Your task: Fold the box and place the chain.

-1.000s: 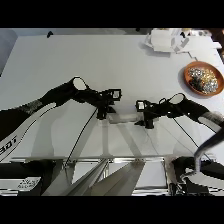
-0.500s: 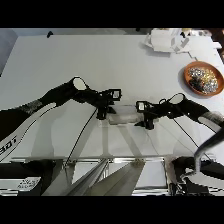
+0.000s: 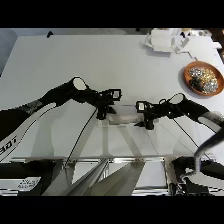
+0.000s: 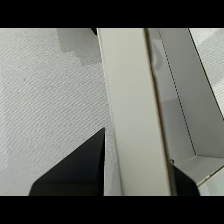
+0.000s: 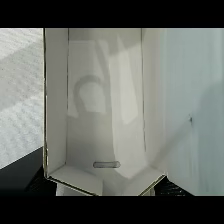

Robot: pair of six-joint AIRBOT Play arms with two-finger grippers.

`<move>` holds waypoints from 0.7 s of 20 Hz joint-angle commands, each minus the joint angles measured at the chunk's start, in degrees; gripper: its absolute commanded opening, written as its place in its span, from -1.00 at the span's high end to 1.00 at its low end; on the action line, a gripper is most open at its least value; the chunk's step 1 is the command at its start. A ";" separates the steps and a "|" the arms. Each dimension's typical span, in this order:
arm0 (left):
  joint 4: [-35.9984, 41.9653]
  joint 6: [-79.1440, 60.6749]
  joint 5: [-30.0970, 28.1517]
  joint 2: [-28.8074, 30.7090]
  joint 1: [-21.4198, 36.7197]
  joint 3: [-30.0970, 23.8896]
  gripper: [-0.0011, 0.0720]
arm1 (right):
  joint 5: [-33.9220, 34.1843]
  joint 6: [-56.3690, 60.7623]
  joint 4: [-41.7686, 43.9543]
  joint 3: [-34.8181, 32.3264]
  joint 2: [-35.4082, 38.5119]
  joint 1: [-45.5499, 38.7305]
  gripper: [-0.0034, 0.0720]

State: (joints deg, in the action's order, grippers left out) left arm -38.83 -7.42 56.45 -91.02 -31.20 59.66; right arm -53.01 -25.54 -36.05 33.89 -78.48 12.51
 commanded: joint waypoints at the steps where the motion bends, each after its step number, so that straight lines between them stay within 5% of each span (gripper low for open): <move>1: 0.68 -0.07 -0.09 0.02 0.02 0.07 0.67 | 0.02 0.00 0.07 0.02 0.02 0.04 0.08; 7: 0.52 -0.11 -0.85 0.44 0.09 0.07 0.59 | 0.02 0.00 0.07 0.02 0.02 0.04 0.08; 9: -0.61 -0.09 -1.49 1.68 0.15 0.07 -0.03 | 0.02 0.00 0.07 0.02 0.02 0.04 0.08; 12: -4.13 0.04 -1.75 4.48 0.15 0.07 -0.46 | 0.02 0.00 0.07 0.02 0.02 0.04 0.08; 14: -7.50 1.97 -1.73 6.21 0.15 0.07 -0.50 | 0.02 0.00 0.07 0.02 0.02 0.04 0.08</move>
